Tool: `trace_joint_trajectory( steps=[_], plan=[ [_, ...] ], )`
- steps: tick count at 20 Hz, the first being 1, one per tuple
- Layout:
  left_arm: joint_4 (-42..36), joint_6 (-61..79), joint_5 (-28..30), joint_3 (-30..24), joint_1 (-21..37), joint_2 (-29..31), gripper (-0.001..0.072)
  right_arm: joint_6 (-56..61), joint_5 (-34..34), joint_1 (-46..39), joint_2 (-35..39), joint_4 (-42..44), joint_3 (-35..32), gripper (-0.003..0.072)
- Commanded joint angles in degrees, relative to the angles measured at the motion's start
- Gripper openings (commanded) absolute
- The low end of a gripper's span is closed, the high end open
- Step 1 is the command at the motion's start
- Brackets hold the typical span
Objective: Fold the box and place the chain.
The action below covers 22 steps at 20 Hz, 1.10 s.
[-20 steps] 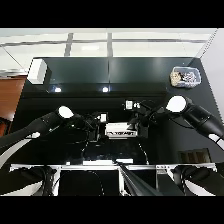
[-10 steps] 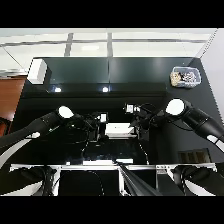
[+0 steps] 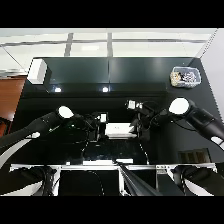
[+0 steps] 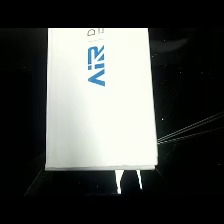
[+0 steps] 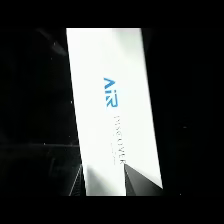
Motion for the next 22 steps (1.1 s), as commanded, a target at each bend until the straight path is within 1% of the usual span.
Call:
trace_joint_trajectory(
  steps=[1,2,3,4,6,8,9,12,16,22],
  plan=[
    [0.00,-0.04,0.00,0.04,0.00,-0.04,0.0350,11.91,4.07,-1.77,3.56,2.84,0.74,0.0324],
    [0.00,-0.04,0.00,0.04,0.00,-0.04,0.0350,17.75,5.55,-1.77,3.69,4.28,0.70,0.0321],
    [0.00,-0.04,0.00,0.04,0.00,-0.04,0.0350,24.94,5.53,-1.51,3.69,5.77,0.24,0.0214],
    [0.00,-0.04,0.00,0.04,0.00,-0.04,0.0350,30.51,4.26,-1.16,3.67,7.45,-0.63,-0.0001],
    [0.00,-0.04,0.00,0.04,0.00,-0.04,0.0350,38.29,-1.20,0.13,3.56,11.54,-3.28,0.0012],
    [0.00,-0.04,0.00,0.04,0.00,-0.04,0.0350,40.65,-5.88,1.49,2.56,14.43,-5.01,0.0012],
    [0.00,-0.04,0.00,0.04,0.00,-0.04,0.0350,41.09,-7.19,1.97,1.60,14.95,-5.40,0.0012],
    [0.00,-0.07,0.00,0.04,0.00,-0.04,0.0350,41.07,-8.41,2.56,-2.86,14.67,-5.46,0.0013],
    [0.00,-0.07,0.00,0.04,0.00,-0.04,0.0350,41.07,-10.93,2.51,-7.54,10.58,-5.46,0.0012],
    [-0.02,-0.11,-0.07,0.04,0.02,-0.02,0.0350,40.57,-10.93,2.51,-7.93,11.17,-5.40,0.0013]
  ],
)
